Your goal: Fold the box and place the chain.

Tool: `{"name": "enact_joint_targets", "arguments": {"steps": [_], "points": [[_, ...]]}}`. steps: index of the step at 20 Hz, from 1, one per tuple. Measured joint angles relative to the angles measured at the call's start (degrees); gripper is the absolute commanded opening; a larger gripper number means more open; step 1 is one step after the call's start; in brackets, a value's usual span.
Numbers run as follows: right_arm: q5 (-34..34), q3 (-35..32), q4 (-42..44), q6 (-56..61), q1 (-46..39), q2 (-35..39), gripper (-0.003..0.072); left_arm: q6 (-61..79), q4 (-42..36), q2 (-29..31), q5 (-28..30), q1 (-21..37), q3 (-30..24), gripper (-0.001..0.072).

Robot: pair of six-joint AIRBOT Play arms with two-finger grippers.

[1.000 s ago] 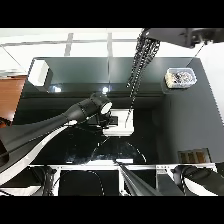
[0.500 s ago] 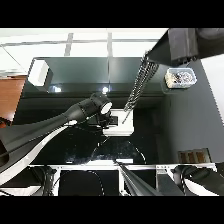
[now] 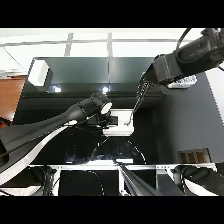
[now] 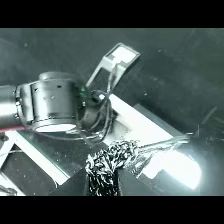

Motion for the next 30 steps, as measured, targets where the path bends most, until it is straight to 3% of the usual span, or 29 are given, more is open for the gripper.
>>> {"name": "enact_joint_targets", "arguments": {"steps": [13, 24, 30], "points": [[4.5, -5.4, -3.1, -0.1, 1.2, 1.6, 0.0012, 0.0, 0.0, 0.0, -0.1, 0.0, 0.0, 0.0027], [-6.8, -19.8, 1.4, -2.2, 4.1, 2.2, 0.0012, 0.0, 0.0, 0.0, -0.2, 0.0, 0.0, 0.0027], [-19.0, -31.6, 2.8, -2.4, 4.3, 2.1, 0.0028, 0.0, 0.0, 0.0, -0.1, 0.0, 0.0, 0.0027]]}}
